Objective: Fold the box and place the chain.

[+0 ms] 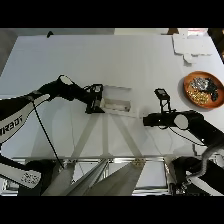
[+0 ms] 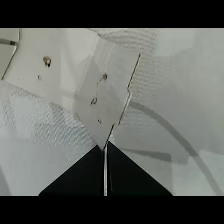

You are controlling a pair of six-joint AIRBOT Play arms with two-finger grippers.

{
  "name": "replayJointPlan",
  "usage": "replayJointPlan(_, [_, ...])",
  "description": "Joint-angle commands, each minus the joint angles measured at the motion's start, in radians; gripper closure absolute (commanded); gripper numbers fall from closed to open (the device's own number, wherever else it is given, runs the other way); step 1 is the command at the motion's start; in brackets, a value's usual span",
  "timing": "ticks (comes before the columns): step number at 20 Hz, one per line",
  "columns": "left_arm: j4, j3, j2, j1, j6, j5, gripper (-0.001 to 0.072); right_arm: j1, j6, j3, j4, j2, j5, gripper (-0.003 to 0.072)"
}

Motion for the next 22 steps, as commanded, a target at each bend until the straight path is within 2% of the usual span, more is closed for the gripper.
replayJointPlan(1, [0.000,0.000,0.000,-0.001,0.001,0.000,0.0334,0.000,0.027,0.000,0.045,-0.047,-0.143,0.0681])
replayJointPlan(3, [0.000,0.000,0.000,-0.001,0.001,0.000,0.0334,0.000,0.025,0.010,0.046,-0.046,-0.164,0.0681])
replayJointPlan(10, [0.000,0.000,0.000,-0.001,0.001,0.000,0.0334,0.000,-0.030,0.013,0.043,-0.013,-0.096,0.0681])
replayJointPlan(14, [0.000,0.000,0.000,-0.001,0.001,0.000,0.0334,0.000,-0.253,0.013,0.294,-0.013,-0.132,0.0682])
replayJointPlan(16, [0.000,0.000,0.000,-0.001,0.001,0.000,0.0334,0.000,-0.292,0.013,0.397,-0.032,-0.159,0.0682])
replayJointPlan(19, [0.000,0.000,0.000,-0.001,0.001,0.000,0.0334,0.000,-0.293,0.013,0.454,-0.087,-0.143,0.0682])
replayJointPlan(22, [0.000,0.000,0.000,-0.001,0.001,0.000,0.0334,0.000,-0.366,0.013,0.504,-0.085,-0.126,0.0682])
